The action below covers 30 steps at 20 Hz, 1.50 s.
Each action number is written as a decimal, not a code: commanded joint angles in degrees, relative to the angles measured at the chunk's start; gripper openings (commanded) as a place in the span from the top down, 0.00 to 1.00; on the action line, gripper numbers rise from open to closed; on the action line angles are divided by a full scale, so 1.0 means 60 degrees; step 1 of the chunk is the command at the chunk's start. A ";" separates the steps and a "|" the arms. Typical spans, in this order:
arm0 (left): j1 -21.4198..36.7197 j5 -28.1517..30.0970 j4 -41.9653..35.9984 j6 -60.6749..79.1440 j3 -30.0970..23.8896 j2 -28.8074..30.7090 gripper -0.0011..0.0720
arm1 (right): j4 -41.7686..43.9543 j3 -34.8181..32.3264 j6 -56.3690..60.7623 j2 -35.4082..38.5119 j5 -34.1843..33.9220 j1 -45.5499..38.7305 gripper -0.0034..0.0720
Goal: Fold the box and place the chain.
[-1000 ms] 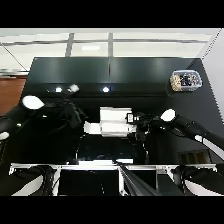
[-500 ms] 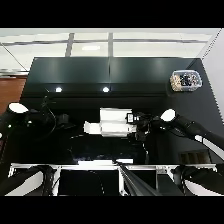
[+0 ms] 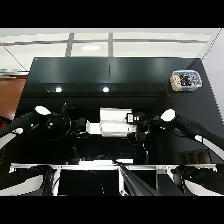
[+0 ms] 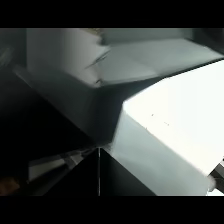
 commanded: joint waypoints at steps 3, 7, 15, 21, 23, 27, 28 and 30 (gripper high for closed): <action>-0.0222 -0.0929 -0.0769 0.2277 0.0375 -0.0084 0.94 | 0.0000 -0.0004 -0.0004 -0.0007 0.0004 0.0007 0.85; -0.0022 -0.1209 -0.0703 0.2255 0.0820 -0.0062 0.04 | 0.0004 -0.0004 -0.0004 -0.0007 0.0004 0.0007 0.84; -0.0484 -0.1647 -0.0772 0.2167 0.1461 -0.0062 0.06 | 0.0004 -0.0004 -0.0004 -0.0007 0.0000 0.0007 0.84; -0.1402 -0.1599 -0.0645 0.1319 0.2051 -0.0062 0.17 | 0.0004 -0.0004 -0.0004 -0.0007 0.0000 0.0007 0.84; -0.1603 -0.1566 -0.0525 0.1115 0.2280 -0.0062 0.17 | 0.0004 -0.0004 -0.0004 -0.0007 0.0000 0.0007 0.84; -0.1861 -0.1235 0.0586 0.0004 0.2543 -0.0007 0.17 | 0.0004 -0.0004 -0.0004 -0.0007 0.0000 0.0007 0.84; -0.1912 -0.1180 0.0663 -0.0153 0.2550 -0.0004 0.17 | 0.0004 -0.0004 -0.0004 -0.0007 0.0000 0.0007 0.84; -0.2069 -0.1067 0.0663 -0.0350 0.2550 -0.0007 0.17 | 0.0004 -0.0004 -0.0004 -0.0007 0.0000 0.0007 0.84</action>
